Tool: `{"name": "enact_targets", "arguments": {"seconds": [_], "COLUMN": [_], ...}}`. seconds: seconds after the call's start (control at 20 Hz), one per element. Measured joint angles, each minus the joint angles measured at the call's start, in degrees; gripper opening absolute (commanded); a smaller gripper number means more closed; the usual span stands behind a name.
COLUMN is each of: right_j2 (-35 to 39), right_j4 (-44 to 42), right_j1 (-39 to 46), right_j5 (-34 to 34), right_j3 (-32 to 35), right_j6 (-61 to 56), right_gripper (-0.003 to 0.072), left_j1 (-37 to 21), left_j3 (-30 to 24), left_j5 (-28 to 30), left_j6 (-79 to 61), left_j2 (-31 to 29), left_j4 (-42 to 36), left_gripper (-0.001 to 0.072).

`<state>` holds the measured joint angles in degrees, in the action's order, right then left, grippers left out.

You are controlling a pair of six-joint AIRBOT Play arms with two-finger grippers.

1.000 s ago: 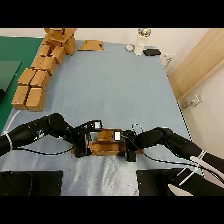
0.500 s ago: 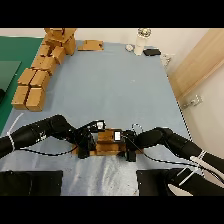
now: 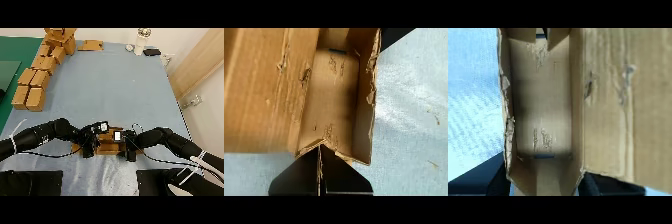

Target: Fold the box.

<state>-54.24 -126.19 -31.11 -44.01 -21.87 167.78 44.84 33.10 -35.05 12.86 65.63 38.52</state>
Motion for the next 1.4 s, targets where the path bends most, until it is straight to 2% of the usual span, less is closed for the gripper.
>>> {"name": "enact_targets", "arguments": {"seconds": [0.05,0.1,0.35,0.4,0.45,0.5,0.7,0.8,1.0,1.2,1.3,1.4], "right_j2": [0.0,0.0,0.02,0.02,0.02,0.0,0.0,0.0,0.0,0.0,0.0,0.0], "right_j4": [0.02,0.02,0.09,0.07,0.07,0.04,0.0,0.0,0.0,0.0,0.0,0.0], "right_j1": [0.0,0.0,0.02,0.02,0.02,0.02,0.0,0.0,0.0,0.0,0.0,0.0], "right_j5": [0.0,0.0,0.0,0.0,0.0,0.0,0.0,0.0,0.0,0.0,0.0,0.0], "right_j3": [0.0,0.0,0.0,0.0,0.02,0.02,0.02,0.0,0.02,0.02,0.02,0.0], "right_j6": [-0.04,-0.2,0.0,0.02,0.02,0.04,0.11,0.09,0.07,0.07,0.07,0.07], "right_gripper": [0.0502,0.0502,0.0502,0.0502,0.0502,0.0502,0.0502,0.0502,0.0502,0.0502,0.0502,0.0502], "left_j1": [0.24,0.33,0.59,0.61,0.63,0.63,0.52,-0.2,-2.99,-10.64,-15.47,-19.61], "left_j3": [0.0,0.0,0.0,0.0,0.0,0.0,0.0,0.0,0.0,-0.31,-1.38,-2.89], "left_j5": [0.15,0.04,0.0,-0.15,-0.42,-0.9,-3.32,-4.22,-6.36,-11.85,-14.82,-16.98], "left_j6": [0.0,0.0,0.13,0.15,0.2,0.5,4.9,12.15,34.77,61.9,67.91,69.05], "left_j2": [0.0,0.0,0.0,0.0,0.0,0.0,-1.44,-4.04,-14.43,-21.44,-21.86,-20.63], "left_j4": [-0.02,-0.02,0.04,0.04,0.04,0.02,3.41,9.55,24.52,36.5,37.27,34.12], "left_gripper": [0.0549,0.0647,0.0647,0.0636,0.0393,0.0017,0.001,0.001,0.0011,0.001,0.001,0.0009]}}
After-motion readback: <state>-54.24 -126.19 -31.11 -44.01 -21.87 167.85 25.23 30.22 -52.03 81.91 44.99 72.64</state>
